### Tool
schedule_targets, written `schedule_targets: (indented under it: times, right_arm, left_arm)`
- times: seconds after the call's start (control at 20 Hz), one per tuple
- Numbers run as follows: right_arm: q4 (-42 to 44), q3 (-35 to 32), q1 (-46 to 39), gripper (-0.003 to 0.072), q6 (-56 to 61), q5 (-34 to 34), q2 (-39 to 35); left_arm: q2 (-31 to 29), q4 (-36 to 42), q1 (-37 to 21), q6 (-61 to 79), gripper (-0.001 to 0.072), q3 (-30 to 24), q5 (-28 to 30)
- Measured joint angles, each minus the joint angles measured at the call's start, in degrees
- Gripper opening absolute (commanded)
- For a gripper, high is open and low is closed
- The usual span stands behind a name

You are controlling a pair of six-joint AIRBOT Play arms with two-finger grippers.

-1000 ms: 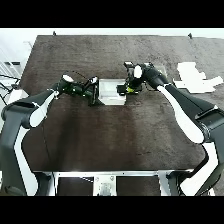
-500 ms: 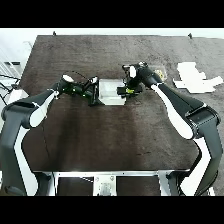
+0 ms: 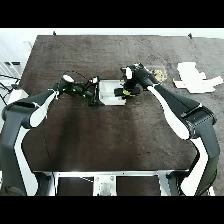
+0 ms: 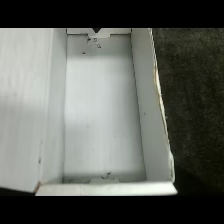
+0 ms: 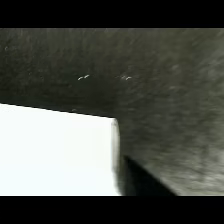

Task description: Fold the box and place the chain.

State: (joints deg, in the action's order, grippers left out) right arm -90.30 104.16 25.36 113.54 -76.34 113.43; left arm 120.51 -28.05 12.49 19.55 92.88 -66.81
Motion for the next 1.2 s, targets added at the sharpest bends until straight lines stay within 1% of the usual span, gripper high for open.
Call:
schedule_targets:
  times: [0.05, 0.25, 0.3, 0.35, 0.4, 0.7, 0.75, 1.2]
  right_arm:
    - [0.2, 0.0, 0.1, 0.0017, 0.5, 0.0, 0.0]
    - [1.2, 0.0, 0.2, 0.0021, 0.6, 0.0, 0.1]
    - [1.4, 0.0, 0.2, 0.0146, 0.5, 0.0, 0.1]
    - [1.9, 0.0, 0.2, 0.0360, 0.2, 0.0, 0.1]
    - [2.6, 0.0, 0.3, 0.0454, 0.1, 0.0, 0.2]
    - [2.3, 0.0, 0.0, 0.0448, 0.1, -0.3, -0.9]
    - [2.3, 0.0, 0.0, 0.0407, -0.1, -0.7, -1.3]
    - [0.0, 0.0, -0.2, 0.0402, 1.0, -0.6, -2.0]
  left_arm:
    - [0.0, 0.0, 0.0, -0.2, 0.0350, 0.0, 0.0]
    - [0.0, 0.0, 0.0, -0.2, 0.0350, 0.0, 0.0]
    - [0.0, 0.0, 0.0, -0.2, 0.0350, 0.0, 0.0]
    - [0.0, 0.0, 0.0, 0.1, 0.0349, 0.0, 0.0]
    - [0.0, 0.0, 0.0, 0.2, 0.0350, 0.0, 0.0]
    - [0.0, 0.0, 0.0, 0.0, 0.0350, 0.0, 0.1]
    - [0.0, 0.0, 0.0, 0.0, 0.0350, 0.0, 0.1]
    - [0.0, 0.0, 0.0, 0.0, 0.0350, 0.0, 0.1]
